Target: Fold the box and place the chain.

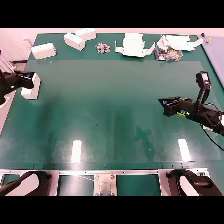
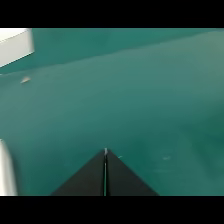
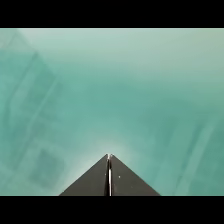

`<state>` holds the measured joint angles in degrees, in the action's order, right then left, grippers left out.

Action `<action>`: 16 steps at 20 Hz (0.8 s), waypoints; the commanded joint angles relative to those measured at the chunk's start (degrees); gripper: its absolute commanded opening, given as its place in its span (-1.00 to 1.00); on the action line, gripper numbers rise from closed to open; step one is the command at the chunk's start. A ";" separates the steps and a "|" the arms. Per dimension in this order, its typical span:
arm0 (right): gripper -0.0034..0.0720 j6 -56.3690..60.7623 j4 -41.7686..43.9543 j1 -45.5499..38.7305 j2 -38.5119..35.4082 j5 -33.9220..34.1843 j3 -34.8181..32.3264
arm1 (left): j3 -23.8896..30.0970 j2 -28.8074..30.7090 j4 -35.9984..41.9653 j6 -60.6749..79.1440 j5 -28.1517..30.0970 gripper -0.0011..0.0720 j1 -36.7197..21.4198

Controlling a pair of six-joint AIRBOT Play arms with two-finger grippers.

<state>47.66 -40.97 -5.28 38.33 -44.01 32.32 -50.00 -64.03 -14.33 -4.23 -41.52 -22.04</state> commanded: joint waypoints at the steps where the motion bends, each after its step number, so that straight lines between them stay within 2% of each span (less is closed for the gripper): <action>1: -0.90 -0.35 -0.37 0.07 -2.19 3.78 0.00 | 4.66 6.38 3.41 -0.31 0.33 -0.93 5.25; 5: -0.90 -3.65 -0.70 0.07 -5.73 3.93 0.00 | 15.87 17.70 4.94 1.86 16.00 -0.93 17.64; 10: -0.91 -7.89 -1.77 0.07 -11.06 5.62 -1.60 | 26.84 27.47 7.54 4.31 34.29 -0.93 35.28; 13: -0.91 -7.93 -1.81 0.07 -17.64 10.38 -6.67 | 29.68 29.20 7.50 4.31 44.72 -0.93 46.14; 16: -0.91 -10.51 -1.79 0.07 -25.05 11.21 -13.29 | 31.95 29.18 7.48 2.91 49.96 -0.93 54.82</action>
<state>39.27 -42.63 -5.28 19.31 -35.09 24.08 -20.69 -35.92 -6.98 -0.27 -0.49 24.25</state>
